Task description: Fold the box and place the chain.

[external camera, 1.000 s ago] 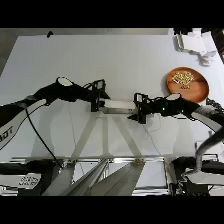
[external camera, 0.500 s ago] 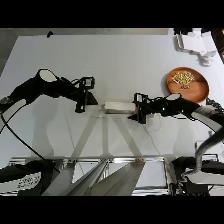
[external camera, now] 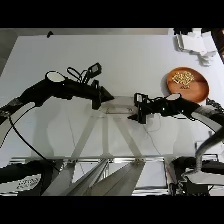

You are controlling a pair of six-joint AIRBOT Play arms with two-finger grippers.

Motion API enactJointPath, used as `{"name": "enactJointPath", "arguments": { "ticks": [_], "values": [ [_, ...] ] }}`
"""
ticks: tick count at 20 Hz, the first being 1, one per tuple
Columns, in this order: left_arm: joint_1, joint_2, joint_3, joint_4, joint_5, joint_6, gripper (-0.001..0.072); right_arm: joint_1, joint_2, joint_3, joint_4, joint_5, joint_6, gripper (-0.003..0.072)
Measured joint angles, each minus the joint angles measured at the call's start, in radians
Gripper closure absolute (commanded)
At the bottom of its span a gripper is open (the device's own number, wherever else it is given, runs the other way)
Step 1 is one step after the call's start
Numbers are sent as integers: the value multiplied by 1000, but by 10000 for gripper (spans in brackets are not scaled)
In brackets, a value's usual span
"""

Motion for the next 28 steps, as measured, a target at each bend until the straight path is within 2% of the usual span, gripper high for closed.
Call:
{"name": "enactJointPath", "arguments": {
  "ticks": [4, 9, 13, 18, 19, 20, 21, 22, 25, 27, 28],
  "values": [
    [-3, -45, 0, -41, 193, -78, 702, 0, 0, 0, 0, 0, 0, 168],
    [-4, -130, 0, -53, 272, -109, 701, 0, 0, 0, 1, 0, 0, 168],
    [2, -157, 0, -21, 270, -114, 700, 0, 0, 0, 1, 0, 0, 168],
    [74, -89, 0, 27, 160, -93, 680, 0, 0, 0, 0, 0, -1, 168],
    [90, -63, 0, 64, 134, -82, 586, 0, 0, 0, -1, -1, -1, 168],
    [101, -40, 0, 112, 117, -72, 385, 0, 0, 0, -2, -1, -1, 168],
    [110, -18, 0, 175, 100, -61, 254, 0, 0, 0, -2, 0, -1, 168],
    [115, -3, 0, 240, 85, -54, 180, 0, 0, 0, -2, -1, -1, 168],
    [116, 11, 0, 397, 23, -35, 154, 0, 0, 0, -1, -1, -1, 168],
    [105, -1, 0, 441, -3, -11, 93, 0, 0, 0, -1, 0, -1, 168],
    [97, -12, 0, 451, -13, 13, 40, 0, 0, 0, -1, 0, -1, 168]
  ]
}}
